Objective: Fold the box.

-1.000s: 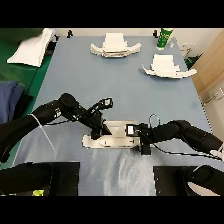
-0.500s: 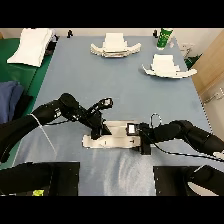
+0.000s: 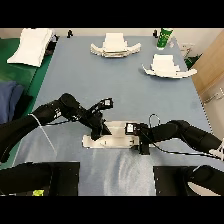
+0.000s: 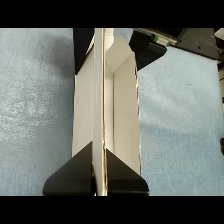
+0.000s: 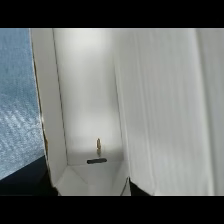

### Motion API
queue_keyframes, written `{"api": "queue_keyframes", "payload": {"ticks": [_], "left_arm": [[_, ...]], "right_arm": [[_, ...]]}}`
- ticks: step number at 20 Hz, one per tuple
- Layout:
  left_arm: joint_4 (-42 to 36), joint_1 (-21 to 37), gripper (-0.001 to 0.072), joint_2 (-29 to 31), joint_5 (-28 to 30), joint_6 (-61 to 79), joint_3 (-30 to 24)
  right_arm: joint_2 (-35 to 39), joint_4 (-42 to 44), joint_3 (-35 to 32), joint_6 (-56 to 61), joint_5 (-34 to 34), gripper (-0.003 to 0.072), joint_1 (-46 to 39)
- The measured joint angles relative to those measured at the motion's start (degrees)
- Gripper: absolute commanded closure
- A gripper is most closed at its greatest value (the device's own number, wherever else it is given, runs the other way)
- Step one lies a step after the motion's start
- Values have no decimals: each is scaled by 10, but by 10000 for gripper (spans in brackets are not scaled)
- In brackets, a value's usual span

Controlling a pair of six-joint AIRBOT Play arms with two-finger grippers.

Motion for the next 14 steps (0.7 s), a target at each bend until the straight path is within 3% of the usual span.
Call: {"api": "queue_keyframes", "payload": {"ticks": [14], "left_arm": [[0,0,696,0,0,0,0]], "right_arm": [[-2,-4,0,0,-3,175,0]]}}
